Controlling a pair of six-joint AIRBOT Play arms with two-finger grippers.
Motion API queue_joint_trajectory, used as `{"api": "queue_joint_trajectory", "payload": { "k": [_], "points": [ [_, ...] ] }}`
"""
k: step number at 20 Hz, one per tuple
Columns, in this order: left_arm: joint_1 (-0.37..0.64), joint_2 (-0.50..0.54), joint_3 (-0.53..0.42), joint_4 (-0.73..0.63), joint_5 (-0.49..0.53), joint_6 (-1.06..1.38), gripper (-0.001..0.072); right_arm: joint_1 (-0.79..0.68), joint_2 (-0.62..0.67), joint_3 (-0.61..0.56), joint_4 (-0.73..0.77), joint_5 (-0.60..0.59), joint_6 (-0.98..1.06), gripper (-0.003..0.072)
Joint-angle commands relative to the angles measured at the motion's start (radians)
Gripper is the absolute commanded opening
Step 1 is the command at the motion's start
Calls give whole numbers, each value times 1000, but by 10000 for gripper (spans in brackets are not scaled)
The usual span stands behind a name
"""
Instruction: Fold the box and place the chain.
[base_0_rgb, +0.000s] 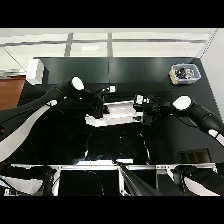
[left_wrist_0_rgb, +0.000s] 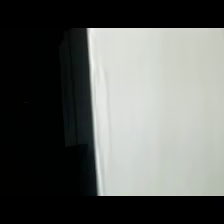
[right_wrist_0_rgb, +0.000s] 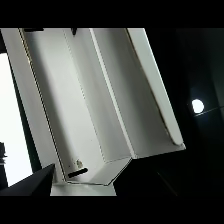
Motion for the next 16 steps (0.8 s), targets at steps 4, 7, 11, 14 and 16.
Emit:
{"api": "queue_joint_trajectory", "payload": {
  "k": [4,7,11,14,16],
  "points": [
    [-1,0,0,8,-43,9,22,-5,-29,-5,94,69,-26,694],
    [-1,0,23,8,-75,11,22,-5,-53,-5,116,70,-61,694],
    [-1,-1,42,8,-98,11,22,-5,-83,-5,203,88,-179,693],
    [-8,-7,42,8,-95,11,20,-5,-111,-5,204,96,-214,694],
    [-23,-6,42,31,-63,11,17,-5,-121,-5,199,96,-232,693]
  ]
}}
